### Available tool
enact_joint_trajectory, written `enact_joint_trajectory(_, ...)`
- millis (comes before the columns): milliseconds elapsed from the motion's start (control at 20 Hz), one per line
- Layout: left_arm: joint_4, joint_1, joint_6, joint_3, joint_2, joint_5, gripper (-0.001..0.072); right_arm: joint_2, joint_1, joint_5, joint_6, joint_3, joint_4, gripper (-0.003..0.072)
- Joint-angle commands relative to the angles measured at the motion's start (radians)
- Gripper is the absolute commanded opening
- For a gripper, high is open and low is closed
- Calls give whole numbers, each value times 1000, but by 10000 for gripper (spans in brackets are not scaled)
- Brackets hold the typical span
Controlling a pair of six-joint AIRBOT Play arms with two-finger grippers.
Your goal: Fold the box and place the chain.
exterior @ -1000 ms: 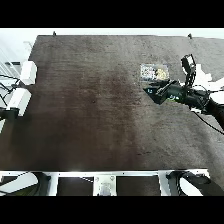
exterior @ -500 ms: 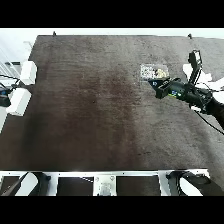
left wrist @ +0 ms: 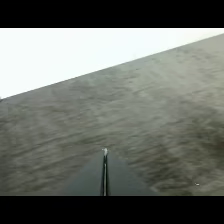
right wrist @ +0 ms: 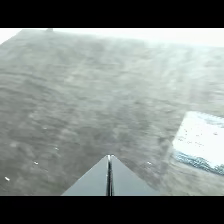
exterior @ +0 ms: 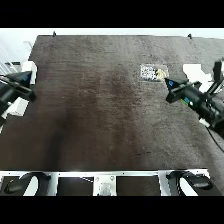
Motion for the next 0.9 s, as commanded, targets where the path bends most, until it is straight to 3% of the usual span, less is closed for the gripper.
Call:
enact_joint_trajectory(0,-45,-169,-3,-140,111,112,12,162,0,-61,-33,-156,-2,3)
enact_joint_trajectory(150,-46,-287,3,-277,159,274,12,243,-1,-65,-33,-254,-2,4)
enact_joint_trajectory(300,-47,-332,3,-353,196,288,14,267,-1,-67,-32,-318,2,5)
enact_joint_trajectory(850,-47,-332,-1,-355,196,269,18,267,-1,-68,-32,-339,2,6)
